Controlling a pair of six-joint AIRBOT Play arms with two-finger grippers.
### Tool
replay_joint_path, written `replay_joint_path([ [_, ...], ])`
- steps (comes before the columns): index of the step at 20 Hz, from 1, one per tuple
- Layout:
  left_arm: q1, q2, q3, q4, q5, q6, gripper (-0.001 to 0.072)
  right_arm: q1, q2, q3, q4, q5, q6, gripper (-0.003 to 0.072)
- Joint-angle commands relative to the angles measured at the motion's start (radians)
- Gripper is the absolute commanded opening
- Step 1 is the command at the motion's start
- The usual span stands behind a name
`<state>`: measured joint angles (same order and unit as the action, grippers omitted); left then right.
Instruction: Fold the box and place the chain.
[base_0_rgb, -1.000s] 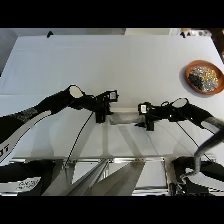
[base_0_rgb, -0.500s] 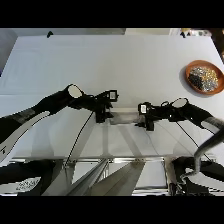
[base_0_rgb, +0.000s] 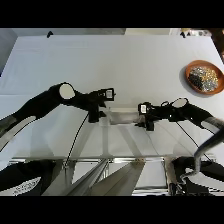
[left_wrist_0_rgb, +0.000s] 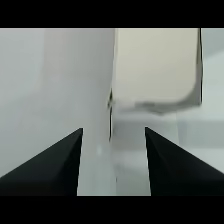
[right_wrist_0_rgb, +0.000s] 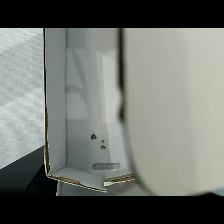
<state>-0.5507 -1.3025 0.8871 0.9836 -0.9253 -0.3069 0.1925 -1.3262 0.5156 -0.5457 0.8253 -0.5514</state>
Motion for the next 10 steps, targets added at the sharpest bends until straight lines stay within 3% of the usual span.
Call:
replay_joint_path([
  [1, 0.001, 0.100, 0.000, 0.170, -0.112, -0.230, 0.0313, 0.000, 0.000, 0.000, 0.000, 0.001, 0.000, 0.0335],
  [2, -0.003, 0.121, 0.000, 0.146, -0.154, -0.253, 0.0131, 0.000, 0.000, 0.000, 0.000, 0.001, 0.000, 0.0335],
  [3, -0.008, 0.136, 0.000, 0.120, -0.204, -0.248, -0.0001, 0.000, 0.000, 0.000, 0.000, 0.001, 0.000, 0.0335],
  [6, -0.054, 0.138, 0.000, 0.076, -0.265, -0.237, 0.0004, 0.000, 0.000, 0.000, 0.000, 0.001, 0.000, 0.0335],
  [10, -0.163, 0.132, 0.000, -0.035, -0.133, -0.145, 0.0006, 0.000, 0.000, 0.000, 0.000, 0.001, 0.000, 0.0335],
])
